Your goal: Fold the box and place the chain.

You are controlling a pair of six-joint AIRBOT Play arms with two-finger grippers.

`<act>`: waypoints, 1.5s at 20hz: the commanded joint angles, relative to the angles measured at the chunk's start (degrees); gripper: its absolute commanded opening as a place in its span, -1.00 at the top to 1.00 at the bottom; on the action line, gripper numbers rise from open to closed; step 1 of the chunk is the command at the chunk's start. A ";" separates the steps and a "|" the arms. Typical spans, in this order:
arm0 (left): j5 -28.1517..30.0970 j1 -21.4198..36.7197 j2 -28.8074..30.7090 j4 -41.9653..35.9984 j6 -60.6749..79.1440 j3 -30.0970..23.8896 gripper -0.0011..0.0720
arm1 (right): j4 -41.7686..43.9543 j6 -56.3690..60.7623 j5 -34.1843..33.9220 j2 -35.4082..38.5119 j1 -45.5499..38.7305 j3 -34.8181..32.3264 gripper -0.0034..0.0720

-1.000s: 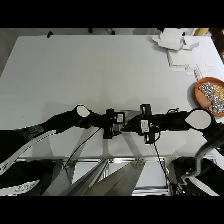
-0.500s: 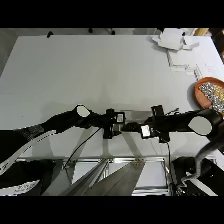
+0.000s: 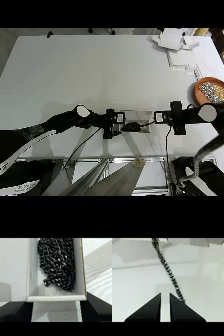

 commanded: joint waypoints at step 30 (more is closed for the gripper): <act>-0.02 0.00 0.04 0.00 0.00 0.00 0.22 | 14.95 -0.42 1.09 5.33 -1.68 -0.33 0.85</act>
